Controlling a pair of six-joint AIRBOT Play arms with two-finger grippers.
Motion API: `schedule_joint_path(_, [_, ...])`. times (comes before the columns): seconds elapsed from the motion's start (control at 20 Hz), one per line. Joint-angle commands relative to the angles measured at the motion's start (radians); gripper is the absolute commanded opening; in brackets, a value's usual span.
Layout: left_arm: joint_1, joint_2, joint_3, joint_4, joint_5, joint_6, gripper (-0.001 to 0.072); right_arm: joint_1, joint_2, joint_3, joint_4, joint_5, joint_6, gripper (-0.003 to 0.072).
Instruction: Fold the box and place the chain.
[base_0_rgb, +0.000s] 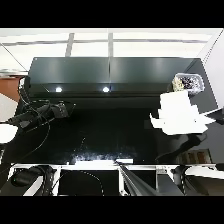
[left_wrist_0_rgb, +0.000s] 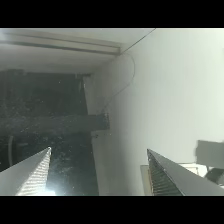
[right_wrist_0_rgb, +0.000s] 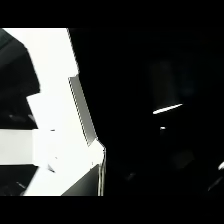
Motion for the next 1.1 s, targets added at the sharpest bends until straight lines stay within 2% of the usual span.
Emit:
schedule_joint_path(0.0, [0.000, 0.000, 0.001, 0.000, 0.012, 0.001, 0.0703, 0.120, 0.116, -0.047, 0.125, 0.000, 0.000, 0.0041])
schedule_joint_path(0.1, [-0.002, 0.000, 0.001, -0.003, 0.002, 0.000, 0.0703, 0.191, 0.209, -0.130, 0.202, -0.031, -0.016, 0.0041])
schedule_joint_path(0.25, [-0.023, -0.003, -0.002, -0.001, -0.006, 0.001, 0.0703, 0.317, 0.355, -0.292, 0.322, -0.171, 0.017, 0.0041])
schedule_joint_path(0.45, [-0.067, -0.048, -0.001, -0.001, -0.006, 0.005, 0.0703, 0.597, 0.508, -0.502, 0.476, -0.490, 0.120, 0.0041])
schedule_joint_path(0.7, [-0.122, -0.122, -0.001, -0.004, 0.002, 0.005, 0.0703, 1.013, 0.523, -0.607, 0.629, -0.898, 0.249, 0.0042])
schedule_joint_path(0.9, [-0.123, -0.157, 0.001, 0.000, 0.013, 0.031, 0.0703, 1.364, 0.523, -0.631, 0.658, -1.214, 0.283, 0.0042])
schedule_joint_path(1.05, [-0.123, -0.187, 0.003, 0.000, 0.026, 0.049, 0.0703, 1.500, 0.523, -0.669, 0.655, -1.328, 0.281, 0.0042])
